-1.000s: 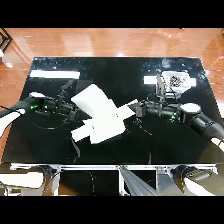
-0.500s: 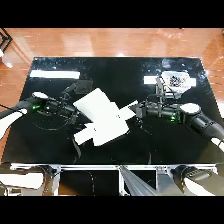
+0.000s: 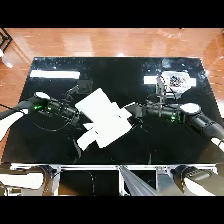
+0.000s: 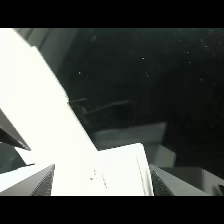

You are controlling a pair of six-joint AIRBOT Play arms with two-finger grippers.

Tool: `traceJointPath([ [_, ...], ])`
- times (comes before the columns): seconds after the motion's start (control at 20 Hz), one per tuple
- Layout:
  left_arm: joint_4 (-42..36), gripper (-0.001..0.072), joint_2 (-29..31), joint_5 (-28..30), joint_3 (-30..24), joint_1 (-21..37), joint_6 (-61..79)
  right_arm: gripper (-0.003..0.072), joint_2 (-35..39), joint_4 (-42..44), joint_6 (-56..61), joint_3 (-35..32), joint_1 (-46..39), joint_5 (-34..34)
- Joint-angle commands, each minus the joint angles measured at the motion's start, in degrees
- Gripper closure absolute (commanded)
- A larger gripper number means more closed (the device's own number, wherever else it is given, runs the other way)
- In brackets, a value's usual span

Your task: Fold the box and place the chain.

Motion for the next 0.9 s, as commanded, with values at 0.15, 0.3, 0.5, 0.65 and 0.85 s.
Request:
traceJointPath([
  [0.15, 1.0, 0.0693, 0.0, 0.7, 1.6, -0.2, 2.4, -0.0016, 1.8, -1.2, 0.7, 3.1, -15.1, 14.4],
  [0.3, 2.8, 0.0694, 0.6, 1.1, 4.0, -0.7, 2.6, -0.0016, 3.0, 1.7, 0.7, 4.7, -28.1, 25.6],
  [0.5, 7.6, 0.0695, 2.8, 6.4, 6.4, -4.9, 4.6, -0.0016, 3.0, 15.2, 3.4, 4.8, -37.7, 34.9],
  [0.65, 15.6, 0.0694, 6.2, 13.8, 6.8, -10.5, 6.3, -0.0015, 3.0, 2.2, 2.1, 5.8, -36.7, 35.7],
  [0.85, 26.8, 0.0694, 8.8, 18.7, 6.8, -16.6, 6.3, -0.0015, 3.9, -15.0, 4.0, 6.0, -31.2, 24.0],
])
